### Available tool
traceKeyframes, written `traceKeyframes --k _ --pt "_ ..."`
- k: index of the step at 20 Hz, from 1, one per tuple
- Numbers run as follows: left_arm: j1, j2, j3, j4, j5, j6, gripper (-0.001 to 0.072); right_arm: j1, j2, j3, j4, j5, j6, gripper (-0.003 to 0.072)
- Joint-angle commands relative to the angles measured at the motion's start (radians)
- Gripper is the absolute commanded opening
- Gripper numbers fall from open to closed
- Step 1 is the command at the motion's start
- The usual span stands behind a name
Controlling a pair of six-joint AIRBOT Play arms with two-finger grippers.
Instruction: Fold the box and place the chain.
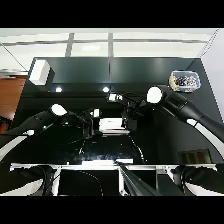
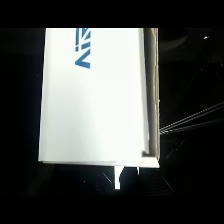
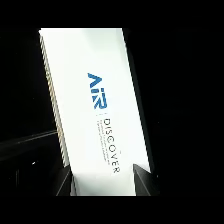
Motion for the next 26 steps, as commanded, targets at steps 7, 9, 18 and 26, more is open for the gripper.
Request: traceKeyframes --k 7,9,18,26 --pt "0.0 0.0 0.0 0.0 0.0 -0.001 0.036 0.008 -0.012 -0.005 0.0 0.003 0.0 0.0419" --pt "0.0 0.0 0.0 0.0 0.0 -0.001 0.036 0.008 -0.012 -0.005 0.0 0.018 0.0 0.042" --pt "0.0 0.0 0.0 0.0 0.0 -0.001 0.0359 0.009 -0.012 -0.031 0.002 0.021 0.0 0.042" --pt "0.0 0.0 0.0 0.0 0.0 -0.002 0.036 0.009 -0.008 -0.031 0.003 0.021 0.025 0.0467"
